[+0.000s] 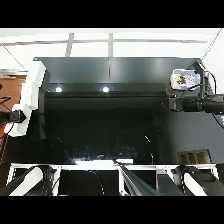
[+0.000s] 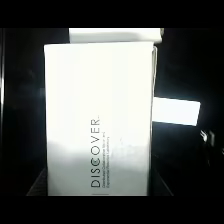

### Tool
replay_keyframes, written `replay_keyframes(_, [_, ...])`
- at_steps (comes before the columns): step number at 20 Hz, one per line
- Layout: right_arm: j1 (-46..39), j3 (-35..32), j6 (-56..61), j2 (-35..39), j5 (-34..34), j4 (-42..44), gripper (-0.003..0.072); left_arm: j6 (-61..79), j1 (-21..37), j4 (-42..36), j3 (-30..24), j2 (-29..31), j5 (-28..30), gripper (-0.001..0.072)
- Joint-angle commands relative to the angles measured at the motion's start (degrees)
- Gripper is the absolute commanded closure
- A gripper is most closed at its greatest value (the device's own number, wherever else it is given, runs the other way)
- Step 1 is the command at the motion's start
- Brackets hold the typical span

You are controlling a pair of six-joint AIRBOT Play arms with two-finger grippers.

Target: Fold the box and place the chain.

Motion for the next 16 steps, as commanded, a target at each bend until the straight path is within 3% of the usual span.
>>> replay_keyframes(1, [0.0, 0.0, 2.1, 0.0, 0.0, 0.5, 0.0666, 2.7, 0.3, -1.7, -0.5, -4.0, 6.5, 0.0450])
replay_keyframes(4, [0.0, 0.0, 3.5, 0.0, 0.1, 0.4, 0.0666, 2.7, 0.3, -1.7, -0.4, -6.6, 11.0, 0.0378])
replay_keyframes(6, [0.0, 0.0, 4.9, 0.0, 0.2, 0.4, 0.0666, 2.4, 0.3, -1.7, 0.0, -6.3, 13.5, -0.0005])
replay_keyframes(8, [0.0, 0.0, 5.3, 0.0, 0.2, 0.5, 0.0666, 1.9, 0.3, -2.2, 2.0, -5.4, 13.4, -0.0007])
replay_keyframes(10, [0.0, 0.0, 5.3, 0.0, 0.2, 0.4, 0.0666, 0.6, -0.5, -8.1, 4.9, -2.8, 12.6, -0.0006])
replay_keyframes(13, [0.4, 0.0, 3.4, 0.0, -1.3, -0.3, 0.0666, 0.9, -7.8, -12.0, 9.2, 3.4, 8.4, -0.0003])
replay_keyframes(14, [1.1, 0.0, 1.9, 0.0, -2.8, -0.9, 0.0667, 0.5, -10.9, -12.0, 9.6, 5.7, 7.5, 0.0043])
replay_keyframes(15, [2.3, 0.0, 0.4, 0.0, -5.1, -1.7, 0.0666, -2.7, -14.5, -12.0, 9.5, 8.2, 6.5, 0.0248])
replay_keyframes(16, [3.7, 0.0, -1.7, 0.0, -7.8, -2.8, 0.0666, -5.1, -17.9, -12.1, 9.1, 10.3, 5.2, 0.0588])
